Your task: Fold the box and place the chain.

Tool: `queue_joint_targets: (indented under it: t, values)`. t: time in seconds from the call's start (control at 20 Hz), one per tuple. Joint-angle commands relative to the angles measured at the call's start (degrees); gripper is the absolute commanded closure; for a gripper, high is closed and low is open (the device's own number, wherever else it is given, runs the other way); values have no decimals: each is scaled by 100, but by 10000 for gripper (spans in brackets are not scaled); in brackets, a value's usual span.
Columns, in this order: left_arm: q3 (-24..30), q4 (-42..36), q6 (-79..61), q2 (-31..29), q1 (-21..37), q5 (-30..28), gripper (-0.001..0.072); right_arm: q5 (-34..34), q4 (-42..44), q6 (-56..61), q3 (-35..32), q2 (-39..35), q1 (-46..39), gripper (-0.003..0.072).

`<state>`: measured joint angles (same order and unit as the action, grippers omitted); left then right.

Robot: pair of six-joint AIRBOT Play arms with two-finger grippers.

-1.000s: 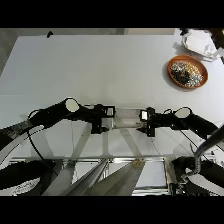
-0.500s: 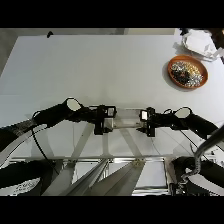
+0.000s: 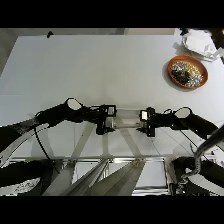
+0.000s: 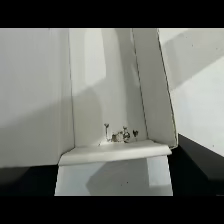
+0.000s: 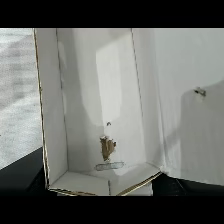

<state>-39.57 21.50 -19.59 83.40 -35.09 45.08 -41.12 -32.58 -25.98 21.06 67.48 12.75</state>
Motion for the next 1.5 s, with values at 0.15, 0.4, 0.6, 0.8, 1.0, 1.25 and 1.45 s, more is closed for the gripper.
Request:
queue_joint_targets:
  t: [0.15,0.4,0.6,0.8,1.0,1.25,1.45]
  values:
    - [2,-157,-120,238,-2,15,18,0,2,0,0,-4,-2,370]
    - [2,-177,-120,269,-2,7,50,0,2,0,0,-4,-2,370]
    - [2,-240,-120,363,-2,9,160,0,2,0,0,-4,-2,370]
    - [2,-275,-118,361,-2,-26,343,0,2,0,0,-4,-2,370]
    - [2,-271,-118,361,-2,-26,338,0,2,0,0,-4,-2,370]
    - [2,-271,-118,361,0,-24,338,0,2,0,0,-4,-2,370]
    - [2,-273,-116,361,-2,-22,338,0,2,0,0,-4,-2,370]
